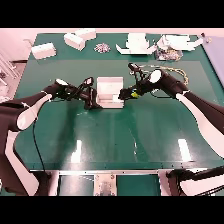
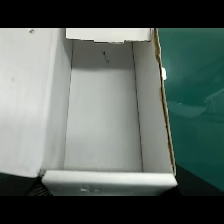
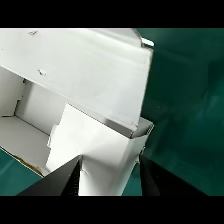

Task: Fold the box and place the chain.

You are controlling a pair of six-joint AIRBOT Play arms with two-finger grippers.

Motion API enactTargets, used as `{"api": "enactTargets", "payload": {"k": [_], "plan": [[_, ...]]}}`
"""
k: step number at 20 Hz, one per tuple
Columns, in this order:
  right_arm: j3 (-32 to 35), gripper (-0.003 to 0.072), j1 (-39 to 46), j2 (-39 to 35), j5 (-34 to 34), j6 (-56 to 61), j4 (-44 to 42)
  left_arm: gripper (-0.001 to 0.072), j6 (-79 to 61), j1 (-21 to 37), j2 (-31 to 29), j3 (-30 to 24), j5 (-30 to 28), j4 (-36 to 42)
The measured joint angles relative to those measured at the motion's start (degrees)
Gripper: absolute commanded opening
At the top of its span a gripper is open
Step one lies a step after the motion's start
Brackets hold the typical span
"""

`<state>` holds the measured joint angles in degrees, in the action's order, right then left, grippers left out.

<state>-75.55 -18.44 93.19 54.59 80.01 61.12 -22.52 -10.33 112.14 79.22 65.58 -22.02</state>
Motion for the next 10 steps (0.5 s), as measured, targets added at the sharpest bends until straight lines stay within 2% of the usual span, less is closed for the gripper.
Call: {"api": "enactTargets", "payload": {"k": [6,10], "plan": [[-1.79,0.0450,-1.75,0.04,0.83,5.49,6.82,0.0630,0.00,0.00,0.00,0.00,0.00,0.00],[-2.21,0.0464,-3.04,0.04,0.92,7.56,8.48,0.0630,0.00,0.00,0.00,0.00,0.00,0.00]]}}
